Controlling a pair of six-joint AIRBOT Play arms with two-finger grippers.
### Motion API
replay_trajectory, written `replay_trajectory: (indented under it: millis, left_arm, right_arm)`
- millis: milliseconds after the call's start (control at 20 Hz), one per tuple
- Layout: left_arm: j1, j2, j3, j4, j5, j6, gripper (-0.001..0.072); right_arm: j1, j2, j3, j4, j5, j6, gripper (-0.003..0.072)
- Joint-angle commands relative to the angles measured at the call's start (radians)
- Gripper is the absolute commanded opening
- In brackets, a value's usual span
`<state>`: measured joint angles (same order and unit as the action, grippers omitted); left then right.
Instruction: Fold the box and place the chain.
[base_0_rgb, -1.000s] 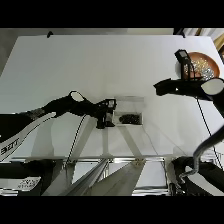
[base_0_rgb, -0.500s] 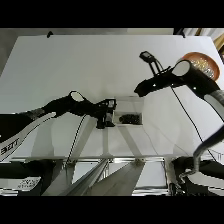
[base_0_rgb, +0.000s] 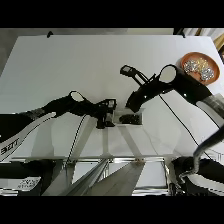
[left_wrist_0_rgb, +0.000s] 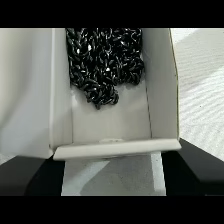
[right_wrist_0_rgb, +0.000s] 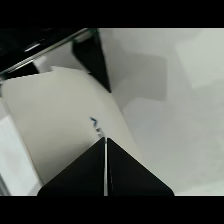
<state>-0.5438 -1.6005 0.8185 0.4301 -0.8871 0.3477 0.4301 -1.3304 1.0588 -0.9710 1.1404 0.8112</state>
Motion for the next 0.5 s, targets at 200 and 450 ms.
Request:
replay_trajectory:
  millis: [200, 450]
  left_arm:
    - [0.000, 0.000, 0.000, 0.000, 0.000, 0.000, 0.0208]
    - [0.000, 0.000, 0.000, 0.000, 0.000, 0.000, 0.0208]
  right_arm:
    - [0.063, 0.219, -0.139, -0.062, -0.002, -0.127, 0.0180]
    - [0.089, 0.228, -0.168, -0.093, 0.054, -0.143, 0.0276]
